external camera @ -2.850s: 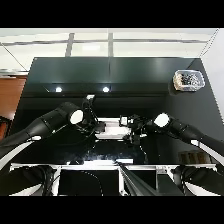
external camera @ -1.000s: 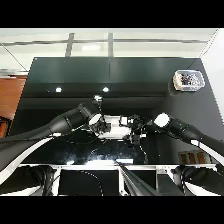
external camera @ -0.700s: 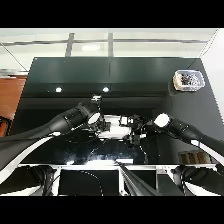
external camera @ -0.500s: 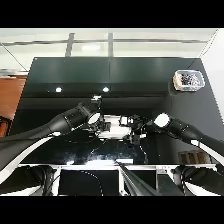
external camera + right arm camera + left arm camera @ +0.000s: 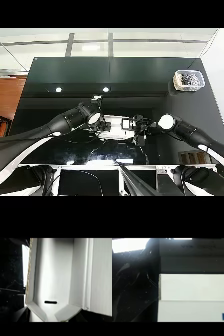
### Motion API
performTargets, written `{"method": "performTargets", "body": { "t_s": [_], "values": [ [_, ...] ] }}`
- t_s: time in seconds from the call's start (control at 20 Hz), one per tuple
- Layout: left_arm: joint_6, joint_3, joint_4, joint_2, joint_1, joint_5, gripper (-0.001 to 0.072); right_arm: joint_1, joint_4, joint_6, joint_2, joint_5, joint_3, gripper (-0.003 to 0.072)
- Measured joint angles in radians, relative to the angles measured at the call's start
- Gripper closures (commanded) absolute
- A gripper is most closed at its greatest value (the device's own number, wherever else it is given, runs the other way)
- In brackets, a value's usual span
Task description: Fold the box and place the chain.
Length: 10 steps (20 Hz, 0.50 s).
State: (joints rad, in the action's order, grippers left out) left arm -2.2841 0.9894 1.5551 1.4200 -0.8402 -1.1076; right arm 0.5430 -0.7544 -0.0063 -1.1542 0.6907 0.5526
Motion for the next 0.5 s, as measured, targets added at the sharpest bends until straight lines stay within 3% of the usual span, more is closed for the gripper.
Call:
{"method": "performTargets", "body": {
  "t_s": [0.1,0.15,0.25,0.3,0.5],
  "values": [
    [0.000,0.000,0.000,0.000,0.000,0.000,0.0678,0.000,-0.037,0.003,0.014,0.007,0.000,0.0054],
    [0.000,0.000,0.000,0.000,0.000,0.000,0.0679,0.000,-0.045,0.003,0.018,0.007,0.000,0.0230],
    [-0.001,0.000,0.000,0.000,0.000,-0.001,0.0679,0.001,-0.051,0.005,0.023,0.009,0.000,0.0320],
    [-0.001,0.000,0.000,0.000,0.000,-0.002,0.0679,0.001,-0.048,0.005,0.023,0.009,0.000,0.0446],
    [-0.001,0.000,0.000,0.000,0.000,-0.003,0.0678,0.001,0.021,0.006,0.020,0.010,0.000,0.0442]
  ]
}}
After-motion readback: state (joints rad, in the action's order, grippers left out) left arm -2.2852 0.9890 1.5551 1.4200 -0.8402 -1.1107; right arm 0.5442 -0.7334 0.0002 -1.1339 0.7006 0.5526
